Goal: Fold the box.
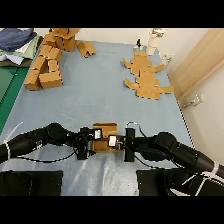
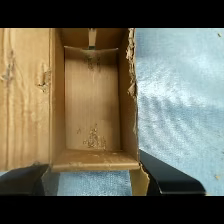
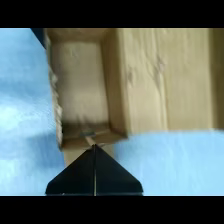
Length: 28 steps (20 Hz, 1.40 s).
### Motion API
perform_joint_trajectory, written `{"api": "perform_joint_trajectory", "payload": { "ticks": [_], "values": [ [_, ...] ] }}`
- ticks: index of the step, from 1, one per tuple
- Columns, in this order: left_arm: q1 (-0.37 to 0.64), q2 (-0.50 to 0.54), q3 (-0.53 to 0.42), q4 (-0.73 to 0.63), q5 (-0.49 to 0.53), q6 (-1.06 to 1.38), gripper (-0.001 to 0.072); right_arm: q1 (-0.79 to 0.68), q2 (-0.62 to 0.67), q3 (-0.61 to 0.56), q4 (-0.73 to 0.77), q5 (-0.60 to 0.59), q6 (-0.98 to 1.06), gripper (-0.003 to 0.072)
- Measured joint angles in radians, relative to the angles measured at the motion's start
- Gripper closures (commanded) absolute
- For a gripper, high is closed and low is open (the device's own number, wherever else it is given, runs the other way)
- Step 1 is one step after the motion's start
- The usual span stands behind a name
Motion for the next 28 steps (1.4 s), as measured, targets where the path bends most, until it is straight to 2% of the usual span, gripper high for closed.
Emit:
{"api": "perform_joint_trajectory", "payload": {
  "ticks": [3,5,7,9,11,13,20,26,27,28],
  "values": [
    [0.000,0.000,0.000,0.000,-0.001,0.000,0.0253,-0.003,0.078,0.048,-0.241,-0.204,0.346,0.0684],
    [0.000,0.000,0.000,0.001,-0.003,0.000,0.0253,-0.029,0.126,0.068,-0.346,-0.356,0.570,0.0684],
    [0.000,0.000,0.000,0.001,-0.003,0.000,0.0253,-0.091,0.154,0.072,-0.386,-0.488,0.758,0.0684],
    [0.000,0.000,0.000,0.001,-0.004,0.000,0.0253,-0.177,0.165,0.048,-0.359,-0.545,0.883,0.0684],
    [0.000,0.000,0.000,0.002,-0.004,0.000,0.0253,-0.259,0.162,0.006,-0.274,-0.528,0.940,0.0684],
    [0.000,0.000,0.000,0.002,-0.004,0.000,0.0253,-0.322,0.140,-0.039,-0.174,-0.450,0.943,0.0684],
    [0.000,0.000,0.000,0.002,-0.004,0.000,0.0253,-0.387,0.006,-0.092,0.277,-0.173,0.695,0.0684],
    [0.000,0.000,0.000,0.002,-0.004,0.000,0.0253,-0.378,0.050,-0.078,0.457,-0.142,0.575,0.0680],
    [0.000,0.000,0.000,0.002,-0.004,0.000,0.0253,-0.376,0.062,-0.077,0.470,-0.142,0.566,0.0609],
    [0.000,0.000,0.000,0.002,-0.004,0.000,0.0253,-0.376,0.074,-0.074,0.484,-0.145,0.562,0.0464]
  ]
}}
